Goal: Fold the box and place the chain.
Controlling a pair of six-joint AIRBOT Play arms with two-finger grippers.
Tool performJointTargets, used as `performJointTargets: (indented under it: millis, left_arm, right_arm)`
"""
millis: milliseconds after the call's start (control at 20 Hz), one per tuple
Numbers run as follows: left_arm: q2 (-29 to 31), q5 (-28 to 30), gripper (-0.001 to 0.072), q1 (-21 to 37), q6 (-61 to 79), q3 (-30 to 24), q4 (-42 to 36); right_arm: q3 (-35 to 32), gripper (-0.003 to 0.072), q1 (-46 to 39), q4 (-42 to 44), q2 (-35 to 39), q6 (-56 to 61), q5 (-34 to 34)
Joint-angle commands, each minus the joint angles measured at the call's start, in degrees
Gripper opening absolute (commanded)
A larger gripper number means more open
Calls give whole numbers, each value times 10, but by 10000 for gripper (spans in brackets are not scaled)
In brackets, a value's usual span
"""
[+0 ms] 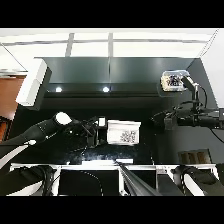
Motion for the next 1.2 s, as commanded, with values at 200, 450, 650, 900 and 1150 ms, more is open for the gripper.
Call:
performJointTargets:
  millis: [200, 450, 650, 900, 1150]
  left_arm:
    - [-2, 4, 708, -1, 0, 2, 0]
    - [-5, 4, 708, -7, 0, 6, -4]
    - [-21, 7, 709, -28, -4, 24, 2]
    - [-28, 5, 654, -29, -19, 31, 13]
    - [-28, 5, 332, -29, -19, 31, 13]
  right_arm:
    - [0, 377, 0, 0, 0, 0, 0]
    - [0, 378, 0, 0, 0, 0, 0]
    - [0, 378, 0, 0, 0, 0, 0]
    - [0, 378, 0, 0, 0, 0, 0]
    - [0, 720, 13, 38, -5, 88, -12]
